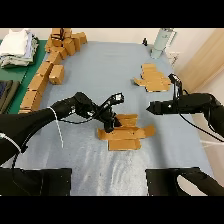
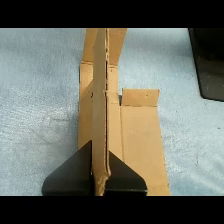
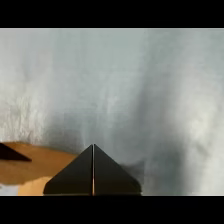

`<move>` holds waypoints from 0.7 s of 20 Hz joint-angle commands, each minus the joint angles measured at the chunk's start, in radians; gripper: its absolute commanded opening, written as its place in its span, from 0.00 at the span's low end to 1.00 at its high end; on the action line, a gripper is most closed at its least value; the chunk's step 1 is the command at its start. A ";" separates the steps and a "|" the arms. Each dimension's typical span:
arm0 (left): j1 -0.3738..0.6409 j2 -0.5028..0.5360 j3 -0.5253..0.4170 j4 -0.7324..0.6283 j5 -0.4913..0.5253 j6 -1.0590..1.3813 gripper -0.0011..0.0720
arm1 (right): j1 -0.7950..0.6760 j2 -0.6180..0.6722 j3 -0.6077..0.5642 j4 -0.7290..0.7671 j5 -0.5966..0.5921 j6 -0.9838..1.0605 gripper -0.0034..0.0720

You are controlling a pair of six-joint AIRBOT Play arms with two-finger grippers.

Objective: Fold the box.

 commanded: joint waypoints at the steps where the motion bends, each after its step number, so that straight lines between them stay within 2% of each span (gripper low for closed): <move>1: 0.000 -0.001 0.000 0.002 0.000 0.000 0.03 | 0.090 0.069 -0.003 -0.234 -0.126 0.184 0.05; 3: 0.000 -0.001 0.000 0.002 0.000 0.000 0.03 | 0.203 0.126 -0.027 -0.336 -0.199 0.265 0.05; 5: -0.001 -0.001 0.000 0.002 0.000 0.000 0.03 | 0.341 0.201 -0.085 -0.363 -0.216 0.323 0.05; 7: -0.001 -0.001 0.000 0.002 0.000 0.000 0.03 | 0.498 0.276 -0.152 -0.372 -0.205 0.344 0.05; 10: -0.001 -0.001 0.000 0.002 0.000 0.000 0.03 | 0.735 0.357 -0.249 -0.470 -0.148 0.333 0.05; 11: -0.001 -0.001 0.000 0.002 0.000 0.000 0.03 | 0.806 0.366 -0.278 -0.500 -0.128 0.284 0.08; 13: -0.001 -0.001 0.000 0.002 0.000 0.000 0.03 | 0.901 0.348 -0.317 -0.550 -0.081 0.172 0.69; 14: -0.001 -0.001 0.000 0.002 0.000 0.000 0.03 | 0.929 0.328 -0.332 -0.566 -0.051 0.106 0.75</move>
